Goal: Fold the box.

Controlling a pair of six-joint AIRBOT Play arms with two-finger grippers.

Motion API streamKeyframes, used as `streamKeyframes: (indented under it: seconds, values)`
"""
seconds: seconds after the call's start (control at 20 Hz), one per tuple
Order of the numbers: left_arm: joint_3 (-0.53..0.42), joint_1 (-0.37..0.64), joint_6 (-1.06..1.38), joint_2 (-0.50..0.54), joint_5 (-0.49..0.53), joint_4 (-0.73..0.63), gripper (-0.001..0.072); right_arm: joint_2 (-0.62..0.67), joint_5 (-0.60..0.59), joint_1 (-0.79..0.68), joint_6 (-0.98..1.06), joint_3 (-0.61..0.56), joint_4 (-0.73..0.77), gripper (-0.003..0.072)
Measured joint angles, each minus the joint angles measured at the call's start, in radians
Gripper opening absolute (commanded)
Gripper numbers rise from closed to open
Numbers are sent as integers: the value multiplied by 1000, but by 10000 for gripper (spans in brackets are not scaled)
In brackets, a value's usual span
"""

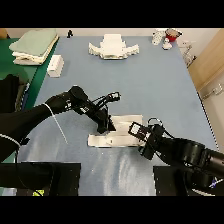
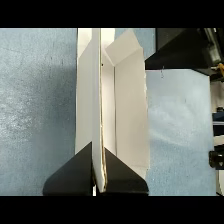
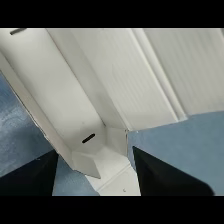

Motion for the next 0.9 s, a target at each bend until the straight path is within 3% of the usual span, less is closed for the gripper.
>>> streamKeyframes:
  seconds: [0.35,0.9]
  values:
    - [0,0,0,0,0,0,17,7,11,-334,-593,4,422,720]
    - [0,0,0,0,0,0,16,-81,6,-573,-1158,5,777,720]
